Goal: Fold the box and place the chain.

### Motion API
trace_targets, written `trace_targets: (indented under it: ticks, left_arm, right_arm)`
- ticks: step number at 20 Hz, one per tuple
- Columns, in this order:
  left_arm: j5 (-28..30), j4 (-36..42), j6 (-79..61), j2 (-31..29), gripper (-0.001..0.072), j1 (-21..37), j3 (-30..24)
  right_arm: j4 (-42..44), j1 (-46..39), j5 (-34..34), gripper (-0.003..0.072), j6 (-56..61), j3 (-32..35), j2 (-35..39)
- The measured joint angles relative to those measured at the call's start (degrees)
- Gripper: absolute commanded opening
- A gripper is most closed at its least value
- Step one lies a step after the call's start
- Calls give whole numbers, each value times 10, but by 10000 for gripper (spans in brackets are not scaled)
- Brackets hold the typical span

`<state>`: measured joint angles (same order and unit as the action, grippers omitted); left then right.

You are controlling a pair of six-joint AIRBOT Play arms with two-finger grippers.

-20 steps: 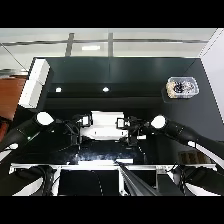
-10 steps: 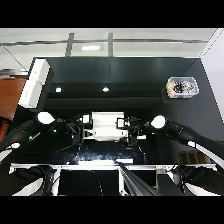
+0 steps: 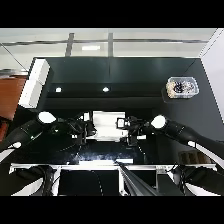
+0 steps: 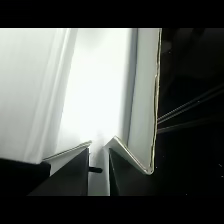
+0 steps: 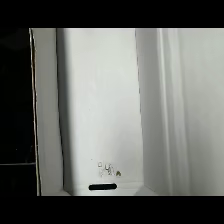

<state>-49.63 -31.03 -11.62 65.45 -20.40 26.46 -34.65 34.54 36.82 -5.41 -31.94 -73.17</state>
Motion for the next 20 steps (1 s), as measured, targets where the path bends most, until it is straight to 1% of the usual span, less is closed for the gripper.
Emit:
trace_targets:
  ticks: [5,9,10,11,15,19,20]
  left_arm:
    - [36,-9,0,5,163,-25,0]
    - [58,-23,0,6,167,-31,0]
    - [61,-24,0,6,204,-32,0]
    - [63,-26,0,6,305,-33,0]
    - [67,-28,2,6,314,-33,0]
    - [59,-29,1,6,317,-33,0]
    - [57,-29,1,6,359,-33,0]
  right_arm:
    - [0,0,0,501,0,0,0]
    - [1,0,0,501,1,0,0]
    - [1,0,0,502,1,0,0]
    - [1,0,0,501,1,0,0]
    - [0,0,0,502,0,0,0]
    - [0,0,0,502,-1,0,0]
    - [0,0,0,501,-1,0,0]
